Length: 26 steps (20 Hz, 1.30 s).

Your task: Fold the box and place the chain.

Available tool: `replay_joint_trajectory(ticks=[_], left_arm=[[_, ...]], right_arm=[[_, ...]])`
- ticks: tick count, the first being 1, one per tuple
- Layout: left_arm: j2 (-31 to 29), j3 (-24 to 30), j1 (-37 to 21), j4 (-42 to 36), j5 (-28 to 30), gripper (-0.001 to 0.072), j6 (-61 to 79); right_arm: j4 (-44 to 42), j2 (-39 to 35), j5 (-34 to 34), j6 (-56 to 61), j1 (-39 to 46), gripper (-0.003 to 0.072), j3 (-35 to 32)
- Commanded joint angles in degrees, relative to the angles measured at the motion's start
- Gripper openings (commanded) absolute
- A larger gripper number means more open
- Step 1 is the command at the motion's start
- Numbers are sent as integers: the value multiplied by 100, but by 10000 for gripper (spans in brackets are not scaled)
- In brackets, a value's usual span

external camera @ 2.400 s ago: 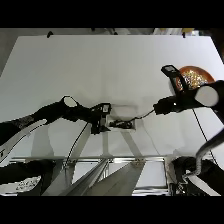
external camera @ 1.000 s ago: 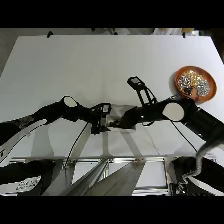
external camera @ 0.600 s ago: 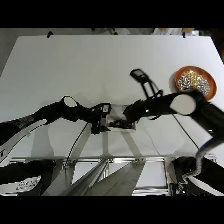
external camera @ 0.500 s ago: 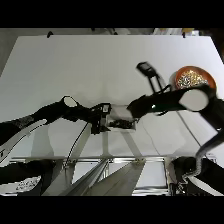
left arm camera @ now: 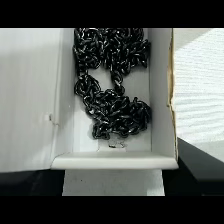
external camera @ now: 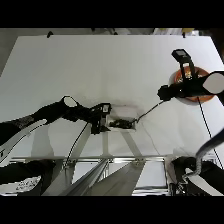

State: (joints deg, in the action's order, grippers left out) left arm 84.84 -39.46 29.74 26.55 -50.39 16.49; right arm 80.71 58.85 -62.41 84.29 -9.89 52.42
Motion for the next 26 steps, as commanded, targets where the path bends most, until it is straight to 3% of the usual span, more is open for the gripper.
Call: replay_joint_trajectory(ticks=[1,3,5,9,16,17,19,20,26], left_arm=[[-2,-2,0,2,2,209,0],[-2,-2,0,2,0,209,0],[-2,-2,0,2,2,209,0],[-2,-2,0,2,2,209,0],[-2,-2,0,2,0,209,0],[-2,-2,0,2,2,209,0],[-2,-2,0,2,2,209,0],[-2,-2,0,2,2,209,0],[-2,-2,0,0,2,209,2]], right_arm=[[264,533,175,79,208,394,-286],[262,730,476,101,210,378,-503],[260,962,693,116,212,291,-621],[2,1611,1021,109,210,297,-629],[-66,2017,1215,96,210,288,-629],[-98,2031,1211,96,210,244,-629],[-131,2031,1152,90,210,66,-629],[-136,2011,1091,83,210,36,-629],[-144,1128,754,-33,197,11,-629]])
